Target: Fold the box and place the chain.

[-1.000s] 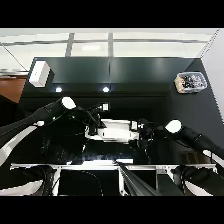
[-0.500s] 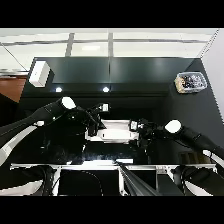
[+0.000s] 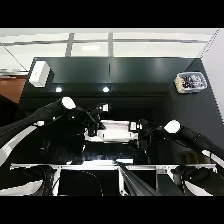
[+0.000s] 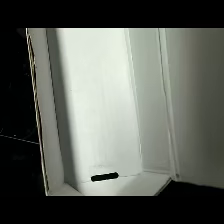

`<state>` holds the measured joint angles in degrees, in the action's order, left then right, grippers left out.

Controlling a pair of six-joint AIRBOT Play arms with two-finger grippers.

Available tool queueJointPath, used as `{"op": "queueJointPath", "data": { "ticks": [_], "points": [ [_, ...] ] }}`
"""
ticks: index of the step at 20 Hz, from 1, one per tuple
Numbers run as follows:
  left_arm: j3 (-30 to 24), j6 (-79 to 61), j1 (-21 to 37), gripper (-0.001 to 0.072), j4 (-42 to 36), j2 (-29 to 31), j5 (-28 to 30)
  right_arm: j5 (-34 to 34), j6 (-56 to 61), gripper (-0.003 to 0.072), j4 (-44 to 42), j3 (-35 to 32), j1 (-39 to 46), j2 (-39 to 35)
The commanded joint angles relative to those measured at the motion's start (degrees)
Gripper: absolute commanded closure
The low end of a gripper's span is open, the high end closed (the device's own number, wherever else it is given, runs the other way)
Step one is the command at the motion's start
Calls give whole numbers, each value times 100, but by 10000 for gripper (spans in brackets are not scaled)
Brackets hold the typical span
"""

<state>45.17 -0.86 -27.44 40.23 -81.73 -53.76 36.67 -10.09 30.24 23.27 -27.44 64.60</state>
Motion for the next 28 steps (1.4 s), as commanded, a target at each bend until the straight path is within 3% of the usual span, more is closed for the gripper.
{"op": "queueJointPath", "data": {
  "ticks": [1,4,8,9,11,12,14,16,18,19,22,24,25,26,28],
  "points": [
    [20,17,4,322,7,83,24,9,-4,259,26,4,-7,0],
    [271,992,11,118,960,481,-146,9,-4,259,26,4,-7,0],
    [507,3158,9,114,2999,1375,-551,9,-4,258,24,4,-7,0],
    [507,3563,9,174,3423,1628,-599,-20,9,259,20,4,-7,0],
    [505,4295,11,601,3998,2085,-883,-140,118,259,-4,4,-7,0],
    [505,4594,15,686,3976,2245,-1200,-136,116,259,2,4,-7,0],
    [472,5418,15,686,3047,2306,-2020,-118,107,259,13,4,-7,0],
    [149,5525,-61,686,1414,2267,-2391,-90,107,259,26,4,-7,0],
    [-339,5047,-262,686,59,2227,-1843,-90,107,259,26,4,-7,0],
    [-549,4647,-330,686,-529,2212,-1259,-90,107,258,26,4,-7,0],
    [-992,4092,-354,686,-2028,2061,1158,-90,107,259,26,4,-7,0],
    [-1012,4100,-367,686,-2168,1803,2428,-90,107,259,28,4,-7,0],
    [-966,4094,-363,686,-2107,1602,2675,-90,107,259,28,2,-7,0],
    [-839,4107,-306,687,-1751,1322,2533,-92,107,259,28,4,-7,0],
    [-455,4586,-240,688,-802,754,1657,-92,107,259,28,4,-7,0]
  ]
}}
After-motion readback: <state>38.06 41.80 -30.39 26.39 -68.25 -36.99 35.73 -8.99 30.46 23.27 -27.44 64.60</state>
